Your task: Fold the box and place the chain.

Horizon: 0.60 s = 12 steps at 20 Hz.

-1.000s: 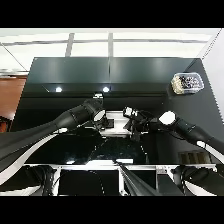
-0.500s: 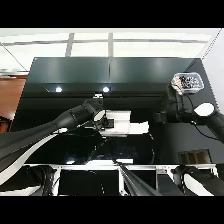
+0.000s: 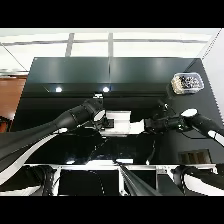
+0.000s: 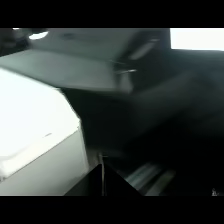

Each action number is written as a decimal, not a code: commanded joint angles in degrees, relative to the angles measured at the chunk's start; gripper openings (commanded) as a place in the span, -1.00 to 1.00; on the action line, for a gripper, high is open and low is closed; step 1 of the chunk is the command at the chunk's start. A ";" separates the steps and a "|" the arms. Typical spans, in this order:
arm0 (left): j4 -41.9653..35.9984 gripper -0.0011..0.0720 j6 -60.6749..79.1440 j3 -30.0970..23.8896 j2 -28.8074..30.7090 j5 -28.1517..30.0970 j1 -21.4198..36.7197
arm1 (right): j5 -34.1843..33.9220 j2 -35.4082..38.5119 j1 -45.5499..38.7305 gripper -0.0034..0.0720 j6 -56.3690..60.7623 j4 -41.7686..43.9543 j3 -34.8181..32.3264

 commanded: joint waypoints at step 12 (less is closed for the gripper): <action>0.02 -0.89 0.00 0.07 0.00 0.02 0.04 | 8.68 -1.40 9.25 0.48 0.66 1.73 10.08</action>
